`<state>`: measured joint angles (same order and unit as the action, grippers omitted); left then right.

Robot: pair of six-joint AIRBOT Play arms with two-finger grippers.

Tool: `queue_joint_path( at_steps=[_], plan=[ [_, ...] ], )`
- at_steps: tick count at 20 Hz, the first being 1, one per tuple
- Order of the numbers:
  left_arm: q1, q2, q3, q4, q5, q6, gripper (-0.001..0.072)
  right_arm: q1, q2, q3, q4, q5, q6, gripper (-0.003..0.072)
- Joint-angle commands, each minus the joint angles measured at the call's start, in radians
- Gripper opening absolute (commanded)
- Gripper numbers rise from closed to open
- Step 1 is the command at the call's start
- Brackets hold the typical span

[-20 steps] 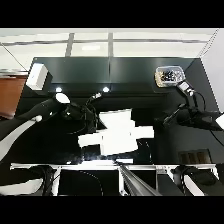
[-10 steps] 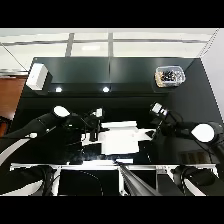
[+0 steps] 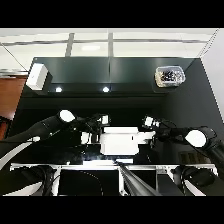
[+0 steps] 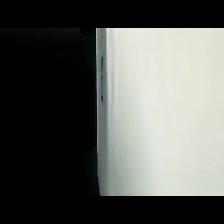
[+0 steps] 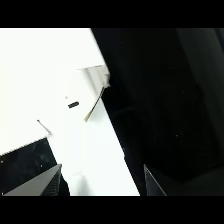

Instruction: Fold the box and place the chain.

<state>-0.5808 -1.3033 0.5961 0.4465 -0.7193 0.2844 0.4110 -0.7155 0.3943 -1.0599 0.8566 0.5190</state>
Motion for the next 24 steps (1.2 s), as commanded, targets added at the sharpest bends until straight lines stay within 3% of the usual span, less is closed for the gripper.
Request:
queue_joint_path(
  at_steps=[1,4,11,17,24],
  plan=[
    [-0.003,0.003,0.000,0.027,0.011,0.004,0.0021,0.003,0.000,-0.002,0.000,0.015,-0.049,0.0597],
    [-0.003,0.003,0.000,0.120,0.008,0.003,0.0021,0.003,0.000,-0.002,0.000,0.030,-0.055,0.0597],
    [-0.003,0.003,0.000,0.122,0.013,0.002,0.0022,0.003,-0.043,-0.005,0.104,0.083,-0.088,0.0603],
    [-0.003,0.003,0.000,0.122,0.013,-0.001,0.0022,0.069,-0.124,-0.013,0.230,0.125,-0.274,0.0604],
    [-0.003,0.002,0.000,0.122,0.013,-0.002,0.0023,0.221,-0.174,-0.013,0.229,0.005,-0.314,0.0604]
  ],
)
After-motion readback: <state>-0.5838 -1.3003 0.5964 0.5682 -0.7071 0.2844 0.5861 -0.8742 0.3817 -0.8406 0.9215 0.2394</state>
